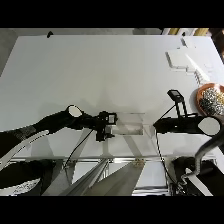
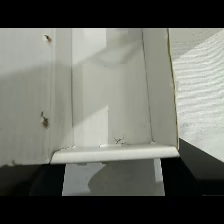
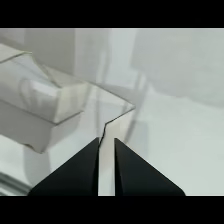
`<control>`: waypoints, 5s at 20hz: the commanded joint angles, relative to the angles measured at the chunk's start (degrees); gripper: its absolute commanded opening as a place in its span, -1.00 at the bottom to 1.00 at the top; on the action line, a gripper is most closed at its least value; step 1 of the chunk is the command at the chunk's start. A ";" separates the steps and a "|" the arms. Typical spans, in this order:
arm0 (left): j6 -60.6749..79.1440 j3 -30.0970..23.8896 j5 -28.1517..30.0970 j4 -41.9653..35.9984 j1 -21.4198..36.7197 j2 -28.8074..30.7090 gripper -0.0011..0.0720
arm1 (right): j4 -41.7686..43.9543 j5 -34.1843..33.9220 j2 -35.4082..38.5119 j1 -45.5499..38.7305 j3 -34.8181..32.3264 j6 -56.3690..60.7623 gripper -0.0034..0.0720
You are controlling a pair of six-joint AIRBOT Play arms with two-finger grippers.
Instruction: Fold the box and place the chain.
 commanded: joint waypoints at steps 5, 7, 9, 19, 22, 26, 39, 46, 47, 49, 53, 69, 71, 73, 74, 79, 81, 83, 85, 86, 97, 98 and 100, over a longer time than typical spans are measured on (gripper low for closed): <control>0.02 -0.02 0.00 0.02 0.02 0.02 -0.23 | -3.10 4.90 0.09 -12.92 -0.70 -4.24 -0.55; 0.02 -0.02 0.02 0.02 0.02 0.02 -0.23 | -1.05 2.84 -0.72 -13.40 -2.60 -4.07 -0.58; 0.02 -0.02 0.00 0.02 0.02 0.02 -0.23 | 5.40 0.26 -2.54 -13.40 -4.55 -5.16 -0.60; 0.02 -0.02 0.00 0.02 0.02 0.02 -0.23 | 15.76 -7.61 -9.29 -3.72 -7.93 -9.81 -0.38; 0.02 -0.02 0.00 0.02 0.02 0.02 -0.23 | 15.76 -6.91 -8.70 -3.48 -7.80 -10.25 -0.36; 0.02 -0.02 0.00 0.02 0.02 0.02 -0.23 | 18.73 -5.60 -6.29 -3.48 -7.76 -12.09 -0.22; 0.02 -0.02 0.00 0.02 0.02 0.02 -0.23 | 22.32 -4.68 -5.84 0.61 -4.96 -12.61 -0.13; 0.02 -0.02 0.00 0.02 0.02 0.02 -0.23 | 14.62 -9.99 -8.94 9.44 -2.14 0.04 0.19; 0.02 -0.02 0.00 0.02 0.02 0.02 -0.23 | 10.12 -9.97 -9.57 11.13 -0.24 5.03 0.19; 0.02 -0.02 0.00 0.02 0.02 0.02 -0.23 | 1.03 -8.44 -12.07 15.10 3.56 16.59 0.19; 0.02 -0.02 0.00 0.02 0.02 0.02 -0.23 | -5.97 -6.75 -17.66 23.82 9.05 27.67 0.18; 0.02 -0.02 -0.02 0.02 0.02 0.02 -0.23 | -21.40 -3.13 -29.00 34.03 14.69 51.56 0.12; 0.02 -0.02 0.00 0.02 0.02 0.02 -0.23 | -21.31 -4.09 -29.94 34.25 14.67 51.69 -0.03; 0.02 -0.02 -0.02 0.02 0.02 0.02 -0.23 | -21.27 -5.99 -30.40 35.32 14.67 51.71 -0.03; 0.02 -0.02 0.00 0.02 0.02 0.02 -0.23 | -21.22 -7.13 -30.40 35.63 14.67 51.71 -0.05; 0.02 -0.02 0.00 0.02 0.02 0.02 -0.23 | -21.20 -6.49 -30.40 35.80 14.64 51.69 -0.21; 0.02 -0.02 0.00 0.02 0.02 0.02 -0.23 | -21.66 -5.40 -30.62 35.80 14.64 51.69 -0.31; 0.02 -0.02 0.00 0.02 0.02 0.02 -0.23 | -21.66 -4.48 -31.23 35.80 14.64 51.67 -0.35; 0.02 -0.02 0.00 0.02 0.02 0.02 -0.23 | -21.66 -3.89 -31.56 35.80 14.64 51.63 -0.53; 0.02 -0.02 0.00 0.02 0.02 0.02 -0.23 | -21.66 -3.69 -31.61 35.80 14.64 51.58 -0.74; 0.02 -0.02 0.00 0.02 0.02 0.02 -0.23 | -25.68 -3.28 -31.61 35.80 14.64 50.21 -0.51; 0.02 -0.02 -0.02 0.02 0.02 0.02 -0.23 | -25.66 -3.28 -31.61 35.80 14.64 50.21 -0.66; 0.02 -0.02 0.00 0.02 0.02 0.02 -0.23 | -25.66 -3.02 -31.61 35.80 14.64 50.18 -0.87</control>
